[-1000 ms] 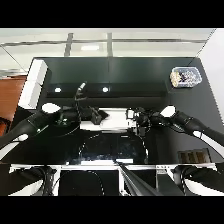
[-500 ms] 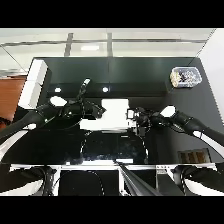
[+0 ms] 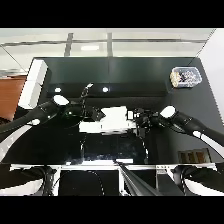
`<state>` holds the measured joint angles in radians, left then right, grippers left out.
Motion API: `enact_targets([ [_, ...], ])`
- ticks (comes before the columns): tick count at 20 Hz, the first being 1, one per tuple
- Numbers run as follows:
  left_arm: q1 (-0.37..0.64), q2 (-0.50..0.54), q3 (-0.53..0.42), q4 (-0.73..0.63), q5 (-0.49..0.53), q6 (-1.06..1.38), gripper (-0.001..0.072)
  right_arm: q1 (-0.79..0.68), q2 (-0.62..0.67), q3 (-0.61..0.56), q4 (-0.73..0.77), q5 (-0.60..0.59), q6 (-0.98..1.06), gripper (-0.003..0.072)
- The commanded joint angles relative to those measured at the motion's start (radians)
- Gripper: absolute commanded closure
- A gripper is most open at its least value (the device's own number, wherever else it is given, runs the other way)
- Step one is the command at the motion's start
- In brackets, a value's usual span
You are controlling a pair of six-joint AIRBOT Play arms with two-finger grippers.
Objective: Fold the box and place the chain.
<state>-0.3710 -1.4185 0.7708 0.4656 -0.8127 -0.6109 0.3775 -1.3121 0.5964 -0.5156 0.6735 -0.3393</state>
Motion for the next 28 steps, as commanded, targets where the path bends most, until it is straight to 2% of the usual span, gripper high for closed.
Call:
enact_targets([
  [1, 0.068, 0.069, 0.014, 0.061, -0.093, -0.058, 0.0689, 0.001, 0.0, 0.0, 0.003, -0.005, 0.002, 0.0547],
  [4, 0.129, 0.222, -0.022, 0.164, -0.103, -0.119, 0.0689, 0.001, 0.0, 0.0, 0.003, -0.005, 0.003, 0.0547],
  [8, 0.16, 0.407, -0.193, 0.157, -0.055, -0.032, 0.0687, 0.001, 0.0, 0.0, 0.006, -0.009, 0.003, 0.0547],
  [9, 0.159, 0.425, -0.222, 0.155, -0.058, 0.032, 0.0687, 0.001, 0.0, 0.0, 0.006, -0.009, 0.003, 0.0547],
  [11, 0.159, 0.422, -0.256, 0.166, -0.13, 0.233, 0.0679, 0.001, 0.0, 0.0, 0.006, -0.009, 0.003, 0.0547],
  [12, 0.157, 0.418, -0.267, 0.192, -0.135, 0.365, 0.05, 0.001, 0.0, 0.0, 0.006, -0.009, 0.003, 0.0547],
  [13, 0.15, 0.412, -0.272, 0.214, -0.119, 0.483, 0.0073, 0.001, 0.0, 0.0, 0.006, -0.009, 0.003, 0.0547],
  [14, 0.143, 0.402, -0.271, 0.235, -0.08, 0.524, -0.0004, 0.0, 0.0, 0.0, 0.006, -0.009, 0.003, 0.0547],
  [18, 0.081, 0.354, -0.269, 0.264, 0.08, 0.69, 0.0013, 0.0, 0.0, 0.0, 0.006, -0.009, 0.003, 0.0547],
  [23, -0.001, 0.234, -0.196, 0.285, 0.096, 0.82, 0.0018, 0.001, 0.0, 0.0, 0.006, -0.01, 0.003, 0.0547],
  [25, -0.002, 0.183, -0.16, 0.274, 0.095, 0.82, 0.0018, 0.001, 0.0, 0.0, 0.006, -0.01, 0.004, 0.0547],
  [28, -0.002, 0.167, -0.144, 0.232, 0.08, 0.809, 0.0019, 0.001, 0.0, 0.0, 0.006, -0.013, 0.006, 0.0547],
])
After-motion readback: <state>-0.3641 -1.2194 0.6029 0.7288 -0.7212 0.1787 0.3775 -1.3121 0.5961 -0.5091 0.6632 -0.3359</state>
